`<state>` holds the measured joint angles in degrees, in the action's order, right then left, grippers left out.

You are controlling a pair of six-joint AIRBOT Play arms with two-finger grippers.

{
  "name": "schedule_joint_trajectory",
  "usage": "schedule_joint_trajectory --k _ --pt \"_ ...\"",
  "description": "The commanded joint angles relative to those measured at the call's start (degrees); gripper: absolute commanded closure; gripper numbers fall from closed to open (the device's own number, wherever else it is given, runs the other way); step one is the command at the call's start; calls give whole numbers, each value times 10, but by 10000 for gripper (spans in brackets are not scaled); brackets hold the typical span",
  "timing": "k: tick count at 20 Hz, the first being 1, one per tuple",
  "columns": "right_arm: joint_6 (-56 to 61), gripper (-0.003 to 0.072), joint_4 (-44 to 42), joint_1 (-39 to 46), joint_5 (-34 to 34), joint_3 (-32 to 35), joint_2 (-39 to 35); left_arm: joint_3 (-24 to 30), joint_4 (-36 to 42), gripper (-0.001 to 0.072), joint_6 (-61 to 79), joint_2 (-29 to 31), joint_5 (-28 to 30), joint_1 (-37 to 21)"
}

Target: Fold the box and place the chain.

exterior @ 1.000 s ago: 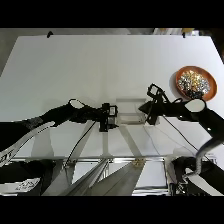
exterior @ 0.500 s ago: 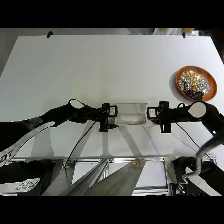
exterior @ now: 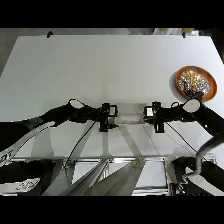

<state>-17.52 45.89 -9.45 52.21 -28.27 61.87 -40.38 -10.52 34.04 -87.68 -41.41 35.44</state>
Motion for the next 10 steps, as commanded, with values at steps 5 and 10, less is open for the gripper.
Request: schedule_joint_trajectory --k 5,10 --pt "-12 436 -73 0 -6 16 11 0 0 642 0 0 0 0" --pt "-3 246 -71 0 -6 16 11 0 0 642 0 0 0 0"
